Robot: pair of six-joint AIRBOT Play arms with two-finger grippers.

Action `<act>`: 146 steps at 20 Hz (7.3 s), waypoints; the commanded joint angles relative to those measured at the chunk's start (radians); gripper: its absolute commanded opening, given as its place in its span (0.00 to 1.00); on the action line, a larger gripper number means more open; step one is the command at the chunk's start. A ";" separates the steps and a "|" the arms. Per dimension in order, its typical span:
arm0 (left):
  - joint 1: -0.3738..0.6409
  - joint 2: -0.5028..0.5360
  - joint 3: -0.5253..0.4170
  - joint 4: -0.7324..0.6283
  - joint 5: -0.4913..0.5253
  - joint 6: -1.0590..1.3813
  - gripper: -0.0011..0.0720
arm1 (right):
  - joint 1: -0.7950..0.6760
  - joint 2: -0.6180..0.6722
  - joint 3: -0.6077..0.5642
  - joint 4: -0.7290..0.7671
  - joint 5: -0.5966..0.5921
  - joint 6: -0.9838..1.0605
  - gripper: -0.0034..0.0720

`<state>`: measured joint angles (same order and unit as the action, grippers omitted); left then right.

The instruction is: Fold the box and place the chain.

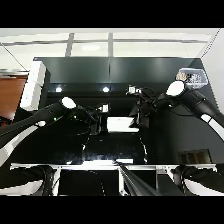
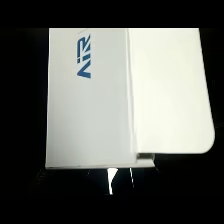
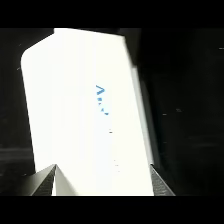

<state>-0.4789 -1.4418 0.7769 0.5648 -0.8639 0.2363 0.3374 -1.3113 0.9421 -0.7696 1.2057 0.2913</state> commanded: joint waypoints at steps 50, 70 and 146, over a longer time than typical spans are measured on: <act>-0.001 0.000 0.000 0.001 -0.009 0.000 0.71 | 0.014 0.002 -0.031 -0.016 -0.064 0.019 0.53; -0.001 0.000 0.000 0.001 -0.009 0.000 0.71 | 0.014 0.051 -0.031 -0.070 -0.039 0.061 0.53; -0.001 0.000 0.000 0.001 -0.006 0.000 0.71 | -0.133 0.138 -0.166 0.257 0.082 0.624 0.06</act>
<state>-0.4801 -1.4422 0.7776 0.5652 -0.8703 0.2367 0.2234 -1.1725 0.8692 -0.7563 1.3209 0.8860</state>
